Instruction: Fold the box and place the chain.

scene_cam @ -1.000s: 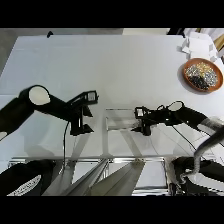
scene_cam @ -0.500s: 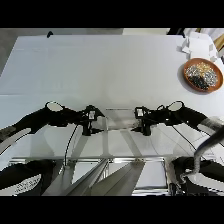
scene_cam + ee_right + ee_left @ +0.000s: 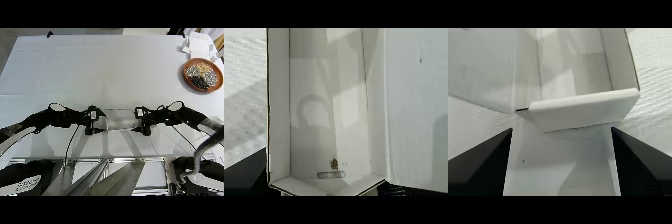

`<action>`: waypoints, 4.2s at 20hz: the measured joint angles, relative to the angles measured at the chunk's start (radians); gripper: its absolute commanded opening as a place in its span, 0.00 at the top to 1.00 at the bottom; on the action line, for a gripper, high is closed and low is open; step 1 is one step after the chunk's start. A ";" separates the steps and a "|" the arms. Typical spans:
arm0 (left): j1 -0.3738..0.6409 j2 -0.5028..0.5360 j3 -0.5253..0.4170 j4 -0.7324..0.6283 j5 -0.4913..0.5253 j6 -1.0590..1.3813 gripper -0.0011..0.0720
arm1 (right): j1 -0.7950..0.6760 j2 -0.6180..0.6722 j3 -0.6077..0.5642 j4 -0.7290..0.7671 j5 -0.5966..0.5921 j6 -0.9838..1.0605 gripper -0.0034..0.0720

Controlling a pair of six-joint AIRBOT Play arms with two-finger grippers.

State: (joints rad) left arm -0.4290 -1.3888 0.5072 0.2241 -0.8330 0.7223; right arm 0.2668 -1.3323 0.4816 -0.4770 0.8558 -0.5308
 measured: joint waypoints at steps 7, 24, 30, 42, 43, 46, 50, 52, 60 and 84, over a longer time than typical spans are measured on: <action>-0.048 0.000 0.000 -0.014 0.024 -0.034 0.03 | 0.000 0.000 0.000 -0.002 0.002 -0.004 0.42; -0.057 0.003 -0.001 -0.029 -0.007 -0.145 0.03 | -0.001 0.001 0.000 -0.001 0.002 -0.001 0.42; -0.050 0.004 -0.001 0.006 -0.016 -0.147 0.03 | 0.001 0.000 0.000 0.003 -0.003 0.003 0.42; -0.111 0.005 -0.003 -0.019 0.089 -0.196 0.03 | 0.000 0.000 0.000 0.001 0.000 0.000 0.42; -0.118 0.005 -0.003 -0.028 0.099 -0.199 0.03 | 0.000 0.000 0.000 0.001 0.000 0.000 0.42; -0.128 0.005 -0.003 -0.052 0.125 -0.206 0.04 | 0.000 0.000 0.000 0.002 -0.002 0.000 0.42; -0.132 0.005 -0.003 -0.067 0.140 -0.208 0.46 | -0.001 0.000 0.000 0.002 -0.004 0.001 0.42; -0.133 0.005 -0.003 -0.068 0.144 -0.208 0.57 | -0.001 0.000 0.000 0.002 -0.004 0.001 0.42; -0.133 0.006 -0.003 -0.044 0.155 -0.207 0.62 | -0.001 0.000 0.000 0.001 -0.002 0.000 0.42; -0.133 0.007 -0.002 -0.027 0.156 -0.203 0.62 | 0.000 0.000 0.000 0.008 -0.008 0.025 0.02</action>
State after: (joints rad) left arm -0.5621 -1.3819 0.5049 0.1967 -0.6765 0.5194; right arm 0.2665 -1.3327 0.4816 -0.4686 0.8478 -0.5056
